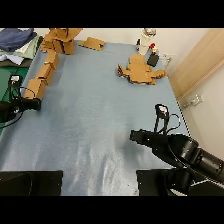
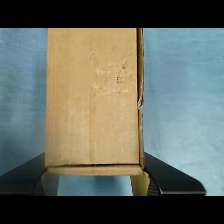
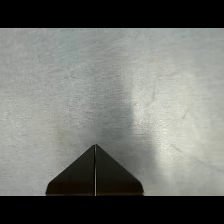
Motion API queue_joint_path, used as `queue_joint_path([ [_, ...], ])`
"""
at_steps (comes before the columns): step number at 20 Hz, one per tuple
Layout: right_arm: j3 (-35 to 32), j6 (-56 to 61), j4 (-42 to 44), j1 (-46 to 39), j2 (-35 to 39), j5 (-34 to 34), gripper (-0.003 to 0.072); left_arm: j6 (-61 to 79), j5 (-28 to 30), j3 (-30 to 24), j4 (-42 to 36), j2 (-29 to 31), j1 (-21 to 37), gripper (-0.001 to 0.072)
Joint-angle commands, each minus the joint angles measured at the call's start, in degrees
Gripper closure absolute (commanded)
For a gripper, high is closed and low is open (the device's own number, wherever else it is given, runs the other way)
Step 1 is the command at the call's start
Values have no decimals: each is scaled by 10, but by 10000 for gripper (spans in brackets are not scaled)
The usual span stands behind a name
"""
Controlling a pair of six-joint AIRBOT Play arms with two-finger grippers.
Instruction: Fold the box.
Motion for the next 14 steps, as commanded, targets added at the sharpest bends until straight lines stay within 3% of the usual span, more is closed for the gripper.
queue_joint_path([
  [1,0,0,-1,0,-31,33,684,4,6,53,0,-64,3,182],
  [5,0,0,-1,0,-44,52,684,4,-4,107,0,-123,-1,183],
  [14,1,0,-3,-10,-45,77,684,9,0,125,0,-157,-10,183],
])
